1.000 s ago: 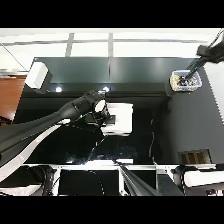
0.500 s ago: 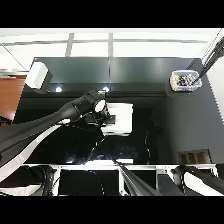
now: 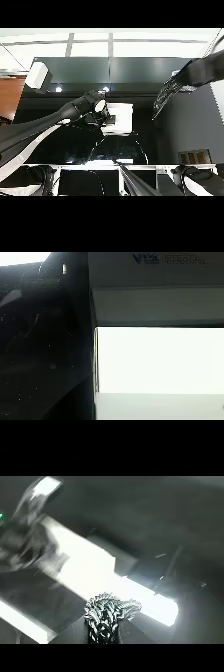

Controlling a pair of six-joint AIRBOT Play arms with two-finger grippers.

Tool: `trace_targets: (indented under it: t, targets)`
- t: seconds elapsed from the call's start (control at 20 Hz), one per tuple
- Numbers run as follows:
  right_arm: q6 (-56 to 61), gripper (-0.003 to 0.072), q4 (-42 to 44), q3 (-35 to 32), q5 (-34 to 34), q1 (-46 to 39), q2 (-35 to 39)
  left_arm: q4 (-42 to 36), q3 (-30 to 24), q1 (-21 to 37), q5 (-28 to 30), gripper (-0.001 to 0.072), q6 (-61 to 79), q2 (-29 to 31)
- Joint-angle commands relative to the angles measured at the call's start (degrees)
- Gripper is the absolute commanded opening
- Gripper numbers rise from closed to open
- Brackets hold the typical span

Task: Fold the box and place the chain.

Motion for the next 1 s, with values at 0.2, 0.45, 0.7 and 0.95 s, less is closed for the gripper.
trace_targets:
  t: [0.2,0.45,0.7,0.95]
  targets:
    - [-0.2,0.0012,5.5,-18.1,-19.4,11.6,0.1,0.0,0.0,0.0,-0.1,0.0024,0.0,0.0]
    - [0.0,0.0012,8.8,-29.1,-29.1,12.2,-0.9,0.0,0.0,0.0,-0.1,0.0024,0.0,0.0]
    - [-3.6,0.0012,8.6,-38.1,-32.4,14.8,-3.3,0.0,0.0,0.0,0.0,0.0025,0.0,0.0]
    - [-3.5,0.0014,8.6,-38.2,-36.3,16.8,-6.6,0.0,0.0,0.0,0.0,0.0025,0.0,0.0]
